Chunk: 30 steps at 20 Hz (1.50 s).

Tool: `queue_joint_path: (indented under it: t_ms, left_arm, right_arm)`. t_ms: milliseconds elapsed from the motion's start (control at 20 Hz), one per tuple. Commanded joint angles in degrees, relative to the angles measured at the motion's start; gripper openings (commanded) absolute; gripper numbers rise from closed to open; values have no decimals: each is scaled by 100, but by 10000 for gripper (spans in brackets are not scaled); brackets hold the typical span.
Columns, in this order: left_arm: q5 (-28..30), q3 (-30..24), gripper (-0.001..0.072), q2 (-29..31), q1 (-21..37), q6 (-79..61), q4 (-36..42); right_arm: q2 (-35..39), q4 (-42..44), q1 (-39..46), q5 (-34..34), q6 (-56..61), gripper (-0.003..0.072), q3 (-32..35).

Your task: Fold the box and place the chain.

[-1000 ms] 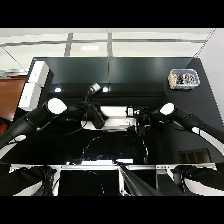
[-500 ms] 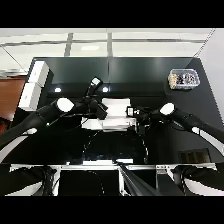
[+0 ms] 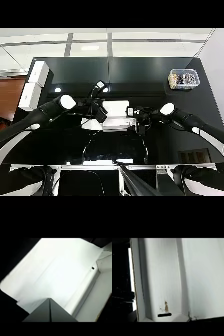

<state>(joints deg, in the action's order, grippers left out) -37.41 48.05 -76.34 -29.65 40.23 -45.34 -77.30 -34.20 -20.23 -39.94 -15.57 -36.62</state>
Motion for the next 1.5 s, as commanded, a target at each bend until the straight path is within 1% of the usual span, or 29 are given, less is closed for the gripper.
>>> queue_joint_path:
  t_ms: [0, 50, 150, 200, 250, 300, 350, 400, 450, 500, 650, 700, 800, 900, 1000, 1050, 1100, 1150, 1200, 1450]
  left_arm:
    - [-411, 127, 20, 525, 238, 446, -861]
    - [-634, 90, 20, 741, 358, 619, -1097]
    - [-815, -208, 20, 1176, 603, 566, -1113]
    - [-820, -417, 22, 1388, 721, 278, -970]
    - [-874, -645, 24, 1578, 852, -260, -603]
    - [-1040, -820, 24, 1672, 944, -890, -179]
    - [-1388, -933, 25, 1665, 953, -1661, -46]
    - [-1580, -1023, 174, 1620, 901, -2374, -201]
    - [-1530, -1145, 594, 1563, 822, -3005, -374]
    - [-1325, -1248, 708, 1499, 769, -3418, -463]
    - [-560, -1318, 708, 1207, 562, -4039, -654]
    - [-490, -1244, 706, 1067, 538, -4041, -640]
    - [-599, -1021, 703, 710, 527, -4048, -396]
    - [-881, -774, 700, 387, 522, -4050, -151]
    - [-1156, -636, 682, 201, 520, -4076, 118]
    - [-1283, -605, 561, 155, 520, -4140, 138]
    - [-1408, -599, 388, 131, 520, -4162, 136]
    - [-1429, -599, 302, 127, 516, -4207, 136]
    - [-1392, -599, 269, 127, 507, -4234, 136]
    - [-1032, -599, 268, 127, 444, -4310, 127]
  right_arm:
    - [-4, 7, 0, 4, 13, 408, 2]
    - [-4, 7, 0, 11, 17, 408, 2]
    - [-4, 7, 0, 13, 17, 408, 2]
    - [-4, 7, 0, 11, 17, 408, 2]
    - [-4, 7, 0, 11, 17, 408, 2]
    - [-4, 7, 0, 11, 17, 408, 2]
    - [-4, 7, 0, 11, 17, 408, 2]
    - [-4, 7, 0, 11, 17, 408, 2]
    - [-4, 7, 0, 13, 17, 408, 2]
    - [-4, 7, 0, 11, 17, 408, 2]
    - [-4, 7, -2, 13, 17, 408, 2]
    - [-4, 7, 0, 11, 17, 408, 2]
    - [-4, 7, -2, 13, 17, 408, 2]
    - [-4, 7, 0, 13, 17, 408, 2]
    - [-4, 7, -2, 13, 17, 408, 2]
    - [-4, 7, 0, 11, 17, 408, 2]
    - [-4, 7, 0, 13, 17, 408, 2]
    - [-4, 7, -2, 13, 17, 408, 2]
    - [-4, 7, 0, 13, 17, 408, 2]
    - [-4, 7, -2, 11, 17, 408, 2]
